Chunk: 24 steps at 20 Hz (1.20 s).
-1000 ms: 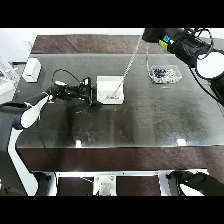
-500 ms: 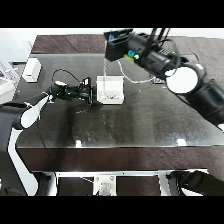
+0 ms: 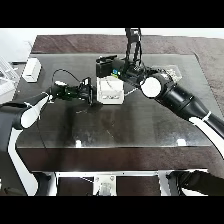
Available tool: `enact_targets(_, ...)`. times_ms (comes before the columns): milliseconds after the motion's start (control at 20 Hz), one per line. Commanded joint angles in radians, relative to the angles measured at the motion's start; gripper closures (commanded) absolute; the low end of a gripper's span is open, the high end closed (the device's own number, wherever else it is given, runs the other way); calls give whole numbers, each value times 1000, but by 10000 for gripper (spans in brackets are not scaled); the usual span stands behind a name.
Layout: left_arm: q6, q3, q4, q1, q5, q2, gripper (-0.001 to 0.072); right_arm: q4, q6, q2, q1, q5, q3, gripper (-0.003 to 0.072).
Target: Fold the box and place the chain.
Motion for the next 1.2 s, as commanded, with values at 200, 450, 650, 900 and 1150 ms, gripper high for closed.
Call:
enact_targets(200,0,0,0,0,0,0,478,0,74,-10,-48,3,-133,683)
enact_targets(450,0,0,0,0,0,0,478,0,95,-48,-82,3,-227,488)
enact_targets(650,0,0,0,0,0,0,478,-13,37,-64,-89,3,-239,176)
enact_targets(900,0,0,0,0,0,0,478,-45,32,-63,-211,82,-249,175)
enact_targets(1150,0,0,0,0,0,0,478,-41,90,-72,-451,64,-312,173)
